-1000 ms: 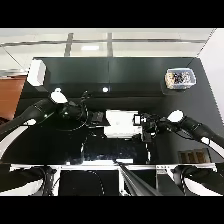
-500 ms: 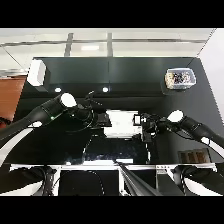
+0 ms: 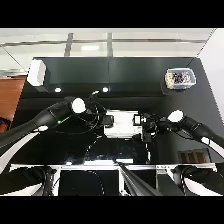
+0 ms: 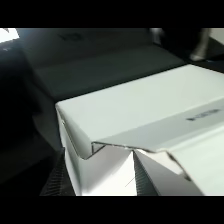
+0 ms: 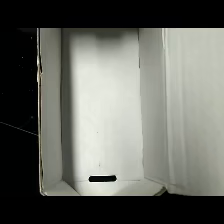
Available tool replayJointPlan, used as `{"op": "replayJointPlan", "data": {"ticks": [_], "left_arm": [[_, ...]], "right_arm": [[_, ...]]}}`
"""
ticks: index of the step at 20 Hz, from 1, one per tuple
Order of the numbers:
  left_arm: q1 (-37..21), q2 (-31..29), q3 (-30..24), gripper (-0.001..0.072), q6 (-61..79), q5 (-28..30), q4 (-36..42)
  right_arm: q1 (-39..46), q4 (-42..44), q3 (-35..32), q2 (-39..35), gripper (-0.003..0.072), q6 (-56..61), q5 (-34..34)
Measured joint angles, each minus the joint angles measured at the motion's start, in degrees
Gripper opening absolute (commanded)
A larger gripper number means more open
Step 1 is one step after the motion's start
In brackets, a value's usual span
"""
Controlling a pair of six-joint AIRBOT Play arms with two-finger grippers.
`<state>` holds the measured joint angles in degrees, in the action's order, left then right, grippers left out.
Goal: Fold the box and place the chain.
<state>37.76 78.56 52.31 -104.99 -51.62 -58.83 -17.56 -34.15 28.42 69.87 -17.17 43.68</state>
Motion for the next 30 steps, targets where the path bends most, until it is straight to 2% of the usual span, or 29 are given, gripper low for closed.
{"op": "replayJointPlan", "data": {"ticks": [8, 18, 29, 30], "left_arm": [[4.2, 1.4, 2.7, 0.0483, -11.0, -3.6, -12.4], [9.7, 7.8, 11.3, 0.0484, -18.8, -12.4, -22.5], [11.1, 10.1, 13.3, 0.0483, -27.0, -13.5, -24.8], [11.2, 10.2, 13.3, 0.0415, -27.3, -13.6, -24.8]], "right_arm": [[0.0, 0.0, 0.0, 0.0, 0.0095, 0.0, 0.0], [0.0, 0.0, 0.0, 0.0, 0.0095, 0.0, 0.0], [0.0, 0.0, 0.0, 0.0, 0.0095, 0.0, 0.0], [0.0, 0.0, 0.0, 0.0, 0.0095, 0.0, 0.0]]}}
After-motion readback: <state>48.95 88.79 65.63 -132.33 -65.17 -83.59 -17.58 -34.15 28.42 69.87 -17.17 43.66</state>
